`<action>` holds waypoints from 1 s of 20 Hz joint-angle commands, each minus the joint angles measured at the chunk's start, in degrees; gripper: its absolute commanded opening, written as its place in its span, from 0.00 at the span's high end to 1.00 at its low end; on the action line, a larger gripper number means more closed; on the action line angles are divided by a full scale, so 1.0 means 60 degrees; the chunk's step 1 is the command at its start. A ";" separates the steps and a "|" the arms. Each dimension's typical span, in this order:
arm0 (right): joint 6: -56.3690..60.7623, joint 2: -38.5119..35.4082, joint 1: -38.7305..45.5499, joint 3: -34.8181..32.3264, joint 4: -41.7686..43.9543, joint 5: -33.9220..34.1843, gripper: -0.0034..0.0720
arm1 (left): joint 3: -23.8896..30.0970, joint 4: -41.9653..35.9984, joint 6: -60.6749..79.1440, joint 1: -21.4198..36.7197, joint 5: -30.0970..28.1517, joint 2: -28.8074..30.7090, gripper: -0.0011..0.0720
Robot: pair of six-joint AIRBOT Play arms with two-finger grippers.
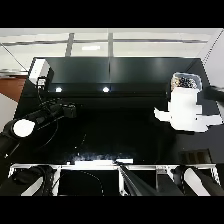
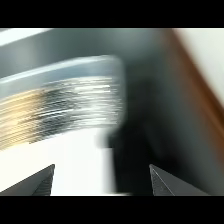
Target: Fold the box and place the chain.
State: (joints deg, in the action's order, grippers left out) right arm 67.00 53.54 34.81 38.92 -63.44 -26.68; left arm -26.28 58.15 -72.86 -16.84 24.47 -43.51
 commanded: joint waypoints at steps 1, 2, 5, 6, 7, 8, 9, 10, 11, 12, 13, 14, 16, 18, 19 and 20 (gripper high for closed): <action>0.1213 0.1319 0.3891 0.1100 -0.0087 -0.1428 0.02 | -0.0007 -0.0029 0.0000 -0.0004 0.0000 -0.0025 0.02; 0.1559 0.1752 0.4918 0.1428 0.0033 -0.2353 0.02 | -0.0007 -0.0029 0.0000 0.0000 0.0000 -0.0025 0.02; 0.0747 0.2750 0.6655 0.2255 0.0492 -0.4291 0.02 | -0.0007 -0.0025 0.0000 -0.0004 -0.0022 -0.0025 0.02; -0.0761 0.3308 0.6896 0.2692 0.1191 -0.5428 0.02 | -0.0007 -0.0025 0.0004 0.0000 -0.0029 -0.0029 0.02; -0.1963 0.4087 0.7009 0.3220 0.2091 -0.7009 0.02 | -0.0007 -0.0029 0.0000 -0.0004 -0.0066 -0.0058 0.02; -0.2481 0.4867 0.7016 0.3679 0.2823 -0.8480 0.02 | -0.0007 -0.0033 -0.0004 -0.0004 -0.0040 -0.0095 0.02; -0.2539 0.5566 0.6936 0.4018 0.3337 -0.9468 0.02 | -0.0007 -0.0055 0.0000 -0.0004 0.0036 -0.0124 0.02; -0.2535 0.6131 0.6765 0.4237 0.3413 -0.9934 0.02 | -0.0007 -0.0055 -0.0004 -0.0004 0.0062 -0.0149 0.02; -0.2612 0.6481 0.6557 0.4280 0.3235 -1.0021 0.02 | -0.0007 -0.0055 -0.0004 -0.0004 0.0062 -0.0164 0.02; -0.2845 0.6692 0.6349 0.4280 0.3067 -0.9989 0.02 | -0.0007 -0.0055 -0.0004 0.0000 0.0058 -0.0178 0.02; -0.2983 0.6849 0.6156 0.4288 0.3082 -0.9887 0.02 | -0.0007 -0.0058 -0.0004 -0.0004 0.0044 -0.0200 0.02; -0.3082 0.7020 0.5960 0.4408 0.3220 -0.9777 0.02 | -0.0007 -0.0058 -0.0004 -0.0004 0.0029 -0.0204 0.02; -0.3158 0.7391 0.5537 0.4903 0.3213 -0.9938 0.02 | -0.0007 -0.0058 -0.0004 0.0000 -0.0004 -0.0204 0.02; -0.3209 0.7839 0.5118 0.5515 0.3093 -1.0287 0.02 | -0.0007 -0.0058 -0.0004 0.0000 0.0000 -0.0204 0.02; -0.3198 0.8080 0.4929 0.5799 0.3082 -1.0612 0.02 | -0.0007 -0.0084 -0.0007 -0.0004 0.0000 -0.0204 0.02; -0.3180 0.8327 0.4736 0.6062 0.3067 -1.1020 0.02 | -0.0007 -0.0157 -0.0007 -0.0004 0.0000 -0.0204 0.02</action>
State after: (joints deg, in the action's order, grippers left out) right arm 48.84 99.59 66.26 71.09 -45.01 -87.20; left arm -26.28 57.71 -72.88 -16.84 24.58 -44.69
